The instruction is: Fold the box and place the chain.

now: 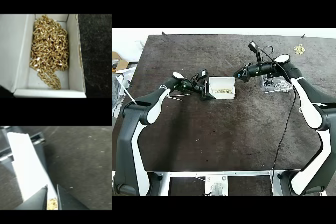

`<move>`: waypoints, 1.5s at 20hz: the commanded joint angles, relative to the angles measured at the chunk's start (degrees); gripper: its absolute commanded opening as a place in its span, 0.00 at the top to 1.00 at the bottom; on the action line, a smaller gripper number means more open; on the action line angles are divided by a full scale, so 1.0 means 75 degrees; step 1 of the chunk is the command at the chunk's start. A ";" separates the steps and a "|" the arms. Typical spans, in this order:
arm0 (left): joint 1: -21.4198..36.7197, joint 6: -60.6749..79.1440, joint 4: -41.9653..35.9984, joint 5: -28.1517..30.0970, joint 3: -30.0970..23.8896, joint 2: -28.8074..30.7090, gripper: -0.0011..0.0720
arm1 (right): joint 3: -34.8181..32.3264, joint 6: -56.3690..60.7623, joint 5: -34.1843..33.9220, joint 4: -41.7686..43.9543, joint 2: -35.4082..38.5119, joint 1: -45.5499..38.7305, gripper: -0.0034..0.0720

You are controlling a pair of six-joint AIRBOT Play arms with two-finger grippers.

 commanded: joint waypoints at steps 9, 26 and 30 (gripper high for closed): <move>0.0003 0.0000 0.0003 0.0000 0.0000 -0.0003 0.67 | -0.2142 -0.2792 -0.1134 0.0737 0.0641 0.0761 0.51; 0.0003 0.0000 0.0003 0.0000 0.0000 -0.0003 0.67 | -0.1842 -0.4409 -0.1667 0.1020 0.0434 0.0918 0.50; 0.0003 0.0000 0.0003 0.0003 0.0000 -0.0003 0.67 | -0.1661 -0.4398 -0.1614 0.0976 0.0420 0.0927 0.52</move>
